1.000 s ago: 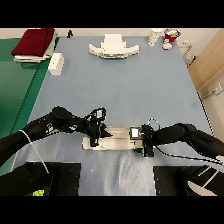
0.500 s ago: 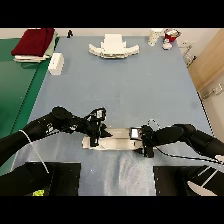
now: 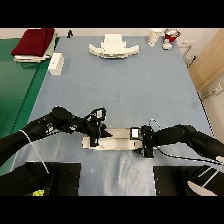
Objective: Fold the box.
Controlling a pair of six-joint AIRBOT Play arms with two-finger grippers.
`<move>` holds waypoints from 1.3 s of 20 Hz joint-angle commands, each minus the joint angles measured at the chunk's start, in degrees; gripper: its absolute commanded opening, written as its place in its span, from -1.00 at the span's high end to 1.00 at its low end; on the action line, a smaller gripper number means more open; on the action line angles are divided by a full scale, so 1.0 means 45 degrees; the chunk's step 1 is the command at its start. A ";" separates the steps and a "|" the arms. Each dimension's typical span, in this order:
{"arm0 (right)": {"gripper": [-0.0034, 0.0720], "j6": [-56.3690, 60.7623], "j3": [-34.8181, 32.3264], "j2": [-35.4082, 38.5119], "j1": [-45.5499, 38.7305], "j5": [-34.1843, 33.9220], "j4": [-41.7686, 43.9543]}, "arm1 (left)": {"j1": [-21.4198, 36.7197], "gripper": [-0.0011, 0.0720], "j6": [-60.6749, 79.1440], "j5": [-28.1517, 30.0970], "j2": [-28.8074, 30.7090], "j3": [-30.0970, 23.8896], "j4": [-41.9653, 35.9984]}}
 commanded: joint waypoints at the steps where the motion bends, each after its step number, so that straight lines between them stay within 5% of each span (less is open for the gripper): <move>1: -0.64 0.0005 -0.0049 -0.0112 -0.0005 0.0262 0.0034 | -0.0005 0.93 0.0000 0.0000 0.0000 0.0005 0.0005; 4: -0.60 -0.0005 -0.0049 -0.0364 0.0000 0.0330 0.0039 | -0.0005 0.93 0.0000 0.0000 0.0000 0.0005 0.0005; 6: -0.20 -0.0005 -0.0049 -0.0384 0.0000 0.0321 0.0034 | -0.0005 0.93 0.0000 -0.0005 0.0000 0.0005 0.0005; 7: -0.18 -0.0005 -0.0049 -0.0379 0.0000 0.0321 0.0034 | -0.0005 0.93 0.0000 0.0000 0.0000 0.0005 0.0005; 26: -0.18 0.0000 0.0005 -0.0384 0.0000 0.0272 -0.0068 | -0.0005 0.93 0.0000 -0.0005 0.0000 0.0005 0.0005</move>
